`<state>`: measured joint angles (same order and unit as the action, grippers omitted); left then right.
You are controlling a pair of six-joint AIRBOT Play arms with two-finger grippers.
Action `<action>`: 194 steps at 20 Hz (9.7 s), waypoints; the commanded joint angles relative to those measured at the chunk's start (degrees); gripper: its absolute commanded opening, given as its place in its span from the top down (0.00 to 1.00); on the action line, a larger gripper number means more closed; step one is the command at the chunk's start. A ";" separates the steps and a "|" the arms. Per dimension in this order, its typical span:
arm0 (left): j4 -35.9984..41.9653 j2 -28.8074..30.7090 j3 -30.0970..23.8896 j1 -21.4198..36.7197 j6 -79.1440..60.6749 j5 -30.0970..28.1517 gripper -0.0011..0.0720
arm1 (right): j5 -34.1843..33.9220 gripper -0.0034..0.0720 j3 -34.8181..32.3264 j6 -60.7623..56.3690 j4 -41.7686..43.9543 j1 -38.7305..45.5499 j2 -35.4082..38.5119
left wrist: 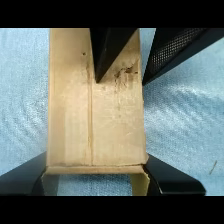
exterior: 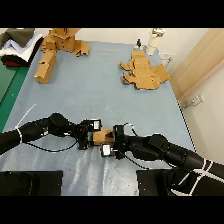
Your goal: Fold the box.
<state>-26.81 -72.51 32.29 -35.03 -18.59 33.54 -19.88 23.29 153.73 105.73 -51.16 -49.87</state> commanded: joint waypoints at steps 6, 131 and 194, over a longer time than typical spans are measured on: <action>0.00 0.00 0.02 0.00 -0.02 0.00 0.49 | 1.05 0.52 0.22 -0.09 -3.89 -1.11 2.38; -0.37 7.93 0.76 4.81 18.21 -8.79 0.49 | -47.78 0.95 12.22 -110.20 -17.84 18.64 -1.51; -39.01 0.74 28.37 8.87 91.17 19.52 0.97 | -48.09 0.95 48.52 -86.71 -9.40 21.07 -34.64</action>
<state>-63.00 -69.67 60.64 -17.93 65.82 55.92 -65.36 65.60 63.77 94.37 -30.24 -78.19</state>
